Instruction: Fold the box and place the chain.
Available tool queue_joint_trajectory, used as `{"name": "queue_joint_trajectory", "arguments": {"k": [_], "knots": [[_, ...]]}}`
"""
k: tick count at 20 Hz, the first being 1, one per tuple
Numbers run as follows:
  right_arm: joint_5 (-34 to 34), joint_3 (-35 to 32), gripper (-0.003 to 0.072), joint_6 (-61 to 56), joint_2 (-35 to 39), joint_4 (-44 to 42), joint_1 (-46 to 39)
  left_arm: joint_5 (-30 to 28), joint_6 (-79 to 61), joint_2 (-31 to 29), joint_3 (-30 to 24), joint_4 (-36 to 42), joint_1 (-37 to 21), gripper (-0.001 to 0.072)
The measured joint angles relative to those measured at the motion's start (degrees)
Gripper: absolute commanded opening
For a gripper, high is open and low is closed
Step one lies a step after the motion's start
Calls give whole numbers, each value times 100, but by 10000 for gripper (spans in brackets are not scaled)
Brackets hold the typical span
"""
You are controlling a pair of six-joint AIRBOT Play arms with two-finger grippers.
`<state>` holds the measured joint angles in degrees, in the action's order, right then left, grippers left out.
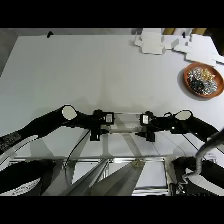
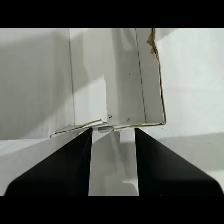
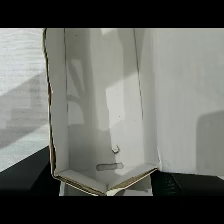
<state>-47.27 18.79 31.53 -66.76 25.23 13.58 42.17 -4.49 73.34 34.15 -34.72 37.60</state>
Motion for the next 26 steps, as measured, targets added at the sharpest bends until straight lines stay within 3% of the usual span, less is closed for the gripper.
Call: {"name": "queue_joint_trajectory", "arguments": {"k": [5,6,7,14,15,16,19,23,26], "knots": [[-2,0,312,0,0,0,0,-52,-2,2,0,131,2,256],[-2,0,312,0,0,2,0,-59,-2,2,0,146,2,186],[-7,0,312,2,0,2,0,-83,-2,4,0,166,2,171],[-13,0,312,4,0,7,0,-146,-13,33,0,197,103,174],[-13,0,312,4,0,9,0,-151,-26,59,0,197,129,200],[-11,0,312,4,0,7,0,-164,-31,92,0,208,155,280],[-13,0,312,7,2,7,0,-216,-46,168,0,256,229,300],[-13,0,312,9,2,7,0,-273,-48,203,2,328,271,562],[-13,0,312,17,2,4,0,-280,-48,210,2,339,280,581]]}}
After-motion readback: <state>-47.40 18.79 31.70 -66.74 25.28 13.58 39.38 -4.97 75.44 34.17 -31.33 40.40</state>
